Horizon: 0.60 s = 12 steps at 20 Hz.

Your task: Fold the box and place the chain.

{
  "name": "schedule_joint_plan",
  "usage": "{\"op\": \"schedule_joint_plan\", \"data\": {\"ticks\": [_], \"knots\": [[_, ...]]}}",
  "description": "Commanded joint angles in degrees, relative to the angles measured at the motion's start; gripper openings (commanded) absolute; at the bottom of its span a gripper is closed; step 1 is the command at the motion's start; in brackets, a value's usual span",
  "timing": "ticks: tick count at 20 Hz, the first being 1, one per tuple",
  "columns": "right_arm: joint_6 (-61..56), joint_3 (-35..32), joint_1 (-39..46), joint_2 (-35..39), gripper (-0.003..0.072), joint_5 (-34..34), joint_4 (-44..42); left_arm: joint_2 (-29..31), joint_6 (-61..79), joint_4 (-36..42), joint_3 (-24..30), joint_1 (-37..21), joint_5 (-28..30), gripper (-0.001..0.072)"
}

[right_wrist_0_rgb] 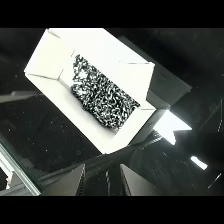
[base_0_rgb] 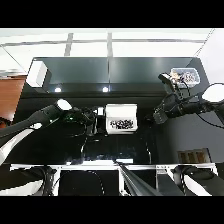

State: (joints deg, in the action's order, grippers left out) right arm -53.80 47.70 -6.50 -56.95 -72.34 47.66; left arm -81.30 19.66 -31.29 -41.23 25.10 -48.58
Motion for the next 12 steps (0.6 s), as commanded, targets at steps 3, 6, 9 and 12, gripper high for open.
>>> {"op": "schedule_joint_plan", "data": {"ticks": [3, 6, 9, 12], "knots": [[0.0, 0.07, 0.0, 0.02, 0.0268, 0.66, -0.02, -0.04, -0.98, -0.2, -0.07, 0.85, 0.55, 0.0712], [0.0, 0.07, 0.0, 0.02, 0.0268, 0.63, -0.02, -0.04, -1.01, 2.03, -0.09, 1.01, 0.7, 0.0712], [0.0, 0.07, 0.0, 0.02, 0.0267, 0.85, -0.02, -0.04, -1.01, 2.05, -0.09, 1.14, 0.76, 0.0712], [0.0, 0.07, 0.0, 0.02, 0.0268, 0.85, -0.02, -0.04, -1.75, 2.01, -0.09, 2.62, 2.69, 0.0712]]}}
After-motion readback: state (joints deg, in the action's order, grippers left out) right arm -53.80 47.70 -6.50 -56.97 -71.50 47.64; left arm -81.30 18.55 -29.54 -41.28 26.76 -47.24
